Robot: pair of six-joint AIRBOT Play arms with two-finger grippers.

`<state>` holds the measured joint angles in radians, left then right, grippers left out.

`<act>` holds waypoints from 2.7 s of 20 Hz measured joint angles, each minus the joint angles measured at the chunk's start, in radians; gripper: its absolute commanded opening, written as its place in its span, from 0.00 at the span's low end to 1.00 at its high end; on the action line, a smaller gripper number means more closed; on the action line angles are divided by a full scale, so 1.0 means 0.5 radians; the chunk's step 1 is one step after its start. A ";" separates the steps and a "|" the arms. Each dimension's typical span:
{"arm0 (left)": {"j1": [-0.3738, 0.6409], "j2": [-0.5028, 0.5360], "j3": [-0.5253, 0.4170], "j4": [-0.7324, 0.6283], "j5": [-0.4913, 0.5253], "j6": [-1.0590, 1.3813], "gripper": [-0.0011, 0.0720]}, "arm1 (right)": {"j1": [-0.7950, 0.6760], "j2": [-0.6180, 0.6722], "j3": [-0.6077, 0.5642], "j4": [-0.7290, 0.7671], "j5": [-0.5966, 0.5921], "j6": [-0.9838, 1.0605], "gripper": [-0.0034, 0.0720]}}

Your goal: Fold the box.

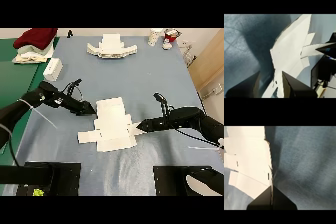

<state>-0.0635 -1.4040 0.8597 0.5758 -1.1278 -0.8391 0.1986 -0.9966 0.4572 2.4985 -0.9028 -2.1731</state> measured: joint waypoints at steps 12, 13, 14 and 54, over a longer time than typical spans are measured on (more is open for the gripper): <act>-0.014 -0.803 0.665 -0.201 -0.640 0.304 0.56 | 0.004 0.007 -0.005 -0.018 0.007 0.037 0.05; -0.026 -0.814 0.685 -0.202 -0.661 0.323 0.56 | 0.004 0.007 -0.005 -0.021 0.008 0.040 0.05; -0.043 -0.824 0.703 -0.189 -0.671 0.339 0.56 | 0.004 0.004 -0.006 -0.024 0.008 0.046 0.05; -0.254 -0.547 0.686 -0.160 -0.663 1.186 0.02 | 0.001 0.000 0.279 -1.167 0.133 0.761 0.71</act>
<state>-0.1905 -1.6775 1.2026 0.4957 -1.4593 -0.2459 0.1989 -0.9966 0.5968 1.9148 -0.8364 -1.7927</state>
